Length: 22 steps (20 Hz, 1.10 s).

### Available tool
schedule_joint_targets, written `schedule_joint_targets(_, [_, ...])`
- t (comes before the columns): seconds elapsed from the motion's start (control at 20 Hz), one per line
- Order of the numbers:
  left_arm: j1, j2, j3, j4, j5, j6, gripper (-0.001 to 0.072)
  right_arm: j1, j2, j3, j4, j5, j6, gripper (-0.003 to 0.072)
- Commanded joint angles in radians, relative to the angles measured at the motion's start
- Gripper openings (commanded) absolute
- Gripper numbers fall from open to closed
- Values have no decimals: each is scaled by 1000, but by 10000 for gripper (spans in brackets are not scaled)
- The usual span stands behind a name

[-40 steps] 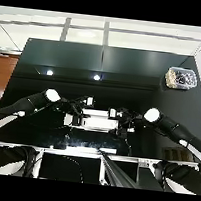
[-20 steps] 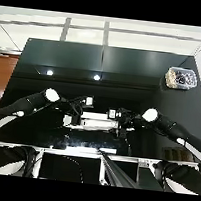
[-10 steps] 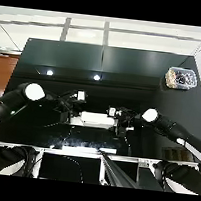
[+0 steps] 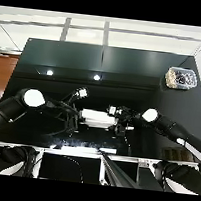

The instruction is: Fold the box and place the chain.

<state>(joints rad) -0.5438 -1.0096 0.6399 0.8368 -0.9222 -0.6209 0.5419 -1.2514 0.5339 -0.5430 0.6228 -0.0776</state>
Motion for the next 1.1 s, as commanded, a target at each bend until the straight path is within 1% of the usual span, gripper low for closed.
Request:
schedule_joint_targets(0.0, [-33, -50, -12, -150, 398, -1, 28, 1, 0, 0, 0, 0, 1, 439])
schedule_joint_targets(0.05, [-32, -65, -12, -216, 505, 0, 28, 1, 0, 0, 0, 0, 1, 439])
schedule_joint_targets(0.1, [-34, -82, -12, -246, 576, 3, 28, 1, 0, 0, 0, 0, 1, 439])
schedule_joint_targets(0.15, [-36, -107, -12, -242, 600, 23, 28, 1, 0, 0, 0, 0, 2, 439])
schedule_joint_targets(0.2, [-35, -139, -12, -229, 590, 44, 28, 1, 0, 0, 0, 0, 1, 438])
schedule_joint_targets(0.3, [-36, -195, -11, -181, 527, 45, 27, 1, 0, 0, 0, 0, 2, 438])
schedule_joint_targets(0.45, [-36, -244, -10, -182, 450, 45, 27, 1, 0, 0, 0, 0, 2, 438])
schedule_joint_targets(0.65, [-36, -249, -10, -179, 394, 45, 27, 1, 0, 0, 0, 0, 2, 438])
schedule_joint_targets(0.7, [-35, -248, -6, -161, 386, 46, 27, 1, 0, 0, 0, 0, 2, 438])
schedule_joint_targets(0.8, [-26, -228, 33, -62, 347, 39, 27, 1, 0, 0, 0, 0, 2, 438])
schedule_joint_targets(0.85, [-13, -206, 60, -19, 309, 37, 27, 1, 0, 0, 0, 0, 2, 438])
schedule_joint_targets(0.95, [34, -142, 113, 64, 190, -14, 27, 1, 0, 0, 0, 0, 2, 439])
schedule_joint_targets(1.05, [86, -73, 125, 72, 27, 7, 30, 1, 0, 0, 0, 0, 2, 438])
